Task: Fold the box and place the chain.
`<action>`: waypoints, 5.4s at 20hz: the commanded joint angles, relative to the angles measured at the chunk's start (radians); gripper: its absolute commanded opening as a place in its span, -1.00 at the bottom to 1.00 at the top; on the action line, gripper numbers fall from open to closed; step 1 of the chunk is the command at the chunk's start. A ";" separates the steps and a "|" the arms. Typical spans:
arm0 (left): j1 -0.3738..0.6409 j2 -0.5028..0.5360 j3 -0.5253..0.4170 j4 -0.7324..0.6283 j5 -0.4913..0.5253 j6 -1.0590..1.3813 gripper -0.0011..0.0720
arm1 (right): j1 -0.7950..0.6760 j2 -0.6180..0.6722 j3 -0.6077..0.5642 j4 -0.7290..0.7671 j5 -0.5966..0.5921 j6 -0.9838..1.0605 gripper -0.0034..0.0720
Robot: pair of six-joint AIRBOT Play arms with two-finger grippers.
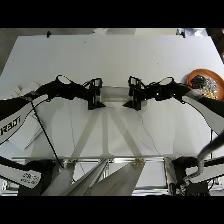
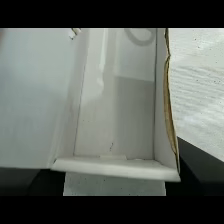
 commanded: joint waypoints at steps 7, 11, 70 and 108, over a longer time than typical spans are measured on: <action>-0.010 -0.001 -0.001 0.040 -0.005 0.003 -0.58 | 0.001 0.000 0.001 0.002 -0.001 0.000 0.29; -0.010 -0.001 -0.001 0.040 -0.005 0.003 -0.58 | 0.001 0.000 0.001 0.002 -0.001 0.000 0.29; -0.010 -0.001 -0.001 0.036 -0.005 0.003 -0.58 | 0.061 0.371 0.003 -0.195 -0.126 0.654 -0.89; -0.010 -0.001 -0.001 0.036 -0.005 0.003 -0.58 | 0.097 0.189 -0.006 -0.342 -0.088 0.208 -0.49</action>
